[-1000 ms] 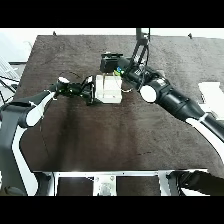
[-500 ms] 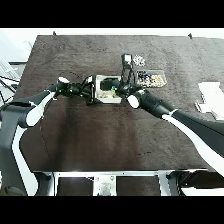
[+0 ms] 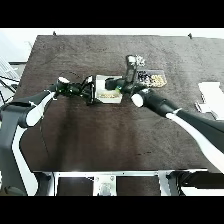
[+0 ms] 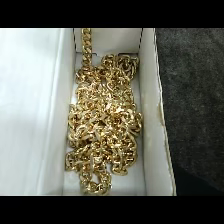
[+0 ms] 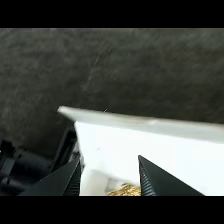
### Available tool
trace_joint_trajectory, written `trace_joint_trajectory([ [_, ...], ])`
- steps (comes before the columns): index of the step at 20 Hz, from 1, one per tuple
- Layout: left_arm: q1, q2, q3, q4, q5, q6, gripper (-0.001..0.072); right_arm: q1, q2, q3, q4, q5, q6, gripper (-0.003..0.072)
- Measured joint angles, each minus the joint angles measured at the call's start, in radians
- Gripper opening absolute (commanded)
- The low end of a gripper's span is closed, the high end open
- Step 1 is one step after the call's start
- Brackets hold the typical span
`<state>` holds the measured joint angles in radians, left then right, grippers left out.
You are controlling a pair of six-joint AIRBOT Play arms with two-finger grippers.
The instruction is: Fold the box and place the chain.
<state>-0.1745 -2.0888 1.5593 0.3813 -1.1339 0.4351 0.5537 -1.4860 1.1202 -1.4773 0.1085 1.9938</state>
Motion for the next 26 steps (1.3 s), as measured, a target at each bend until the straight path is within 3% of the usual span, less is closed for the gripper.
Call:
trace_joint_trajectory([
  [2,0.000,0.000,0.000,0.000,0.000,0.000,0.0357,-0.069,0.043,0.000,-0.001,0.074,-0.034,0.0435],
  [4,0.000,0.000,0.000,0.000,0.000,0.000,0.0357,-0.156,0.062,-0.007,-0.001,0.159,-0.050,0.0543],
  [10,0.000,0.000,0.000,0.000,0.000,0.000,0.0357,-0.346,-0.026,-0.026,0.035,0.240,-0.023,0.0543],
  [17,0.000,0.000,0.000,0.000,0.000,0.000,0.0357,-0.359,-0.195,0.048,0.155,0.209,-0.076,0.0514],
  [21,0.000,0.000,0.000,0.000,0.002,0.000,0.0356,-0.342,-0.283,0.118,0.204,0.188,-0.089,0.0253],
  [22,0.000,0.000,0.000,0.000,0.003,0.000,0.0357,-0.335,-0.303,0.134,0.211,0.175,-0.090,0.0098],
  [23,0.000,0.000,0.000,0.000,0.004,0.000,0.0357,-0.328,-0.316,0.146,0.216,0.161,-0.092,0.0008],
  [26,0.000,0.000,0.000,0.000,0.006,0.000,0.0356,-0.315,-0.322,0.166,0.222,0.112,-0.116,0.0006],
])
